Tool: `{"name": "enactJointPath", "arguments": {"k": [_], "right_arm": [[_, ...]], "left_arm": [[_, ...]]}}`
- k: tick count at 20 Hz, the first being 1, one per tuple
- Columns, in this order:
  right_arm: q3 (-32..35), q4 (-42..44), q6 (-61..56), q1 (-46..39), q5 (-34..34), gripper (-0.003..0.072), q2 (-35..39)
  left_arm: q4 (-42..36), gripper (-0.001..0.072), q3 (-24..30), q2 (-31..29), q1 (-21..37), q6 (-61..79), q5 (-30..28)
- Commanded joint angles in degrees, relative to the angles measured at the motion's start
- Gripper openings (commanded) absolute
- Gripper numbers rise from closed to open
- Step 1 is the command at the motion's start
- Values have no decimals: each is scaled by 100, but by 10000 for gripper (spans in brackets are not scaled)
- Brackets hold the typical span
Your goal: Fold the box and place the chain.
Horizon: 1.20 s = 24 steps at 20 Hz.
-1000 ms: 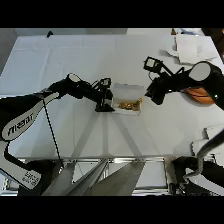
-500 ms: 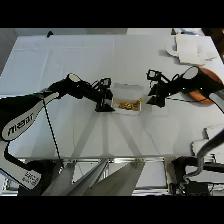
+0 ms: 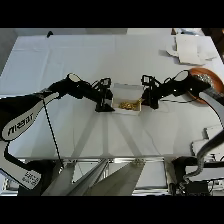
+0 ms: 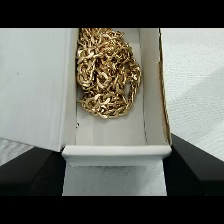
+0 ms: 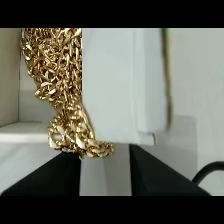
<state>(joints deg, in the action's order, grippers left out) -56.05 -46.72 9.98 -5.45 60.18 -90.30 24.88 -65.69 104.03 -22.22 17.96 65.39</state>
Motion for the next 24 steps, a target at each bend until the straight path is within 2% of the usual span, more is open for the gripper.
{"name": "enactJointPath", "arguments": {"k": [1,3,10,15,19,24], "right_arm": [[0,68,105,74,-138,152,-31],[0,33,103,74,-125,10,-31],[0,-273,-68,74,-118,9,96],[0,-931,-1174,74,-101,9,468],[0,-1373,-1836,236,129,9,907],[0,-1493,-2302,621,461,9,1606]], "left_arm": [[2,141,2,0,-2,2,0],[2,141,2,0,0,2,0],[2,141,2,0,0,2,0],[2,141,2,0,-2,2,0],[2,141,2,0,0,2,0],[2,141,2,0,-2,2,0]]}}
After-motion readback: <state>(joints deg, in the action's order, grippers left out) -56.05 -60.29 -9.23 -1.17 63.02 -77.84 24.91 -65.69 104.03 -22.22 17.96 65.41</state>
